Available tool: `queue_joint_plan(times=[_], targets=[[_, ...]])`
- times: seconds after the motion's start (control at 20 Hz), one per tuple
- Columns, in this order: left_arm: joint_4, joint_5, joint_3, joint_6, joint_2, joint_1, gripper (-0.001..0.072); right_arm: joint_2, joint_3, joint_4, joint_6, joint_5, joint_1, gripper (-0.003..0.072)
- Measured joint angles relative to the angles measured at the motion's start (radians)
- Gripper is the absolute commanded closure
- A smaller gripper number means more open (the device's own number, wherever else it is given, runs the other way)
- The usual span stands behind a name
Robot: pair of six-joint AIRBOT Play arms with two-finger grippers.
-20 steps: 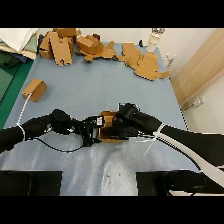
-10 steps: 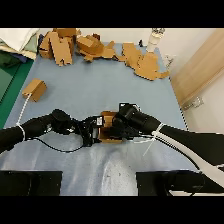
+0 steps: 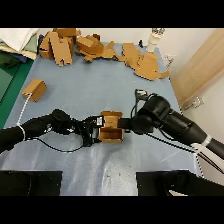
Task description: Fold the box.
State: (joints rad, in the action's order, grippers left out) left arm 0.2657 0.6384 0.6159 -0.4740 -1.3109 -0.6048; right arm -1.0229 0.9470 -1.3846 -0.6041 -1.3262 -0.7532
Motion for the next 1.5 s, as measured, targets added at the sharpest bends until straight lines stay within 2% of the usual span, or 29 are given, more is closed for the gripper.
queue_joint_plan(times=[0.1, 0.2, 0.25, 0.4, 0.5, 0.6, 0.7, 0.9, 1.1, 1.4, 1.5], targets=[[0.0, 0.0, 0.0, 0.0, 0.0, 0.0, 0.0299, 0.04, -0.005, 0.058, -0.006, -0.016, 0.055, 0.0685], [0.0, 0.0, 0.0, 0.0, 0.0, 0.0, 0.0299, 0.051, -0.021, 0.046, -0.075, 0.052, 0.156, 0.0685], [0.0, 0.0, 0.0, 0.0, 0.0, 0.0, 0.0298, 0.045, -0.035, -0.007, -0.138, 0.118, 0.227, 0.0685], [0.0, -0.001, 0.0, 0.0, 0.0, 0.0, 0.0298, -0.027, -0.068, -0.278, -0.437, 0.309, 0.43, 0.0685], [0.0, -0.002, 0.0, 0.0, 0.0, 0.0, 0.0298, -0.115, -0.078, -0.546, -0.753, 0.366, 0.525, 0.0684], [0.0, -0.009, 0.0, 0.0, 0.0, 0.0, 0.0298, -0.206, -0.082, -0.776, -1.063, 0.359, 0.558, 0.0684], [-0.001, -0.029, 0.0, 0.001, 0.0, 0.0, 0.0298, -0.277, -0.084, -0.937, -1.318, 0.337, 0.552, 0.0684], [-0.002, -0.055, 0.0, 0.0, 0.0, 0.0, 0.0298, -0.315, -0.086, -1.141, -1.705, 0.237, 0.493, 0.0684], [-0.001, -0.052, 0.0, -0.001, 0.0, 0.0, 0.0298, -0.235, -0.086, -1.175, -1.895, 0.211, 0.442, 0.0684], [0.0, -0.047, 0.0, 0.0, 0.0, 0.0, 0.0298, -0.167, -0.092, -1.045, -1.965, 0.257, 0.406, 0.0684], [0.0, -0.047, 0.0, 0.0, 0.0, 0.0, 0.0299, -0.161, -0.094, -0.998, -1.992, 0.309, 0.372, 0.0683]])
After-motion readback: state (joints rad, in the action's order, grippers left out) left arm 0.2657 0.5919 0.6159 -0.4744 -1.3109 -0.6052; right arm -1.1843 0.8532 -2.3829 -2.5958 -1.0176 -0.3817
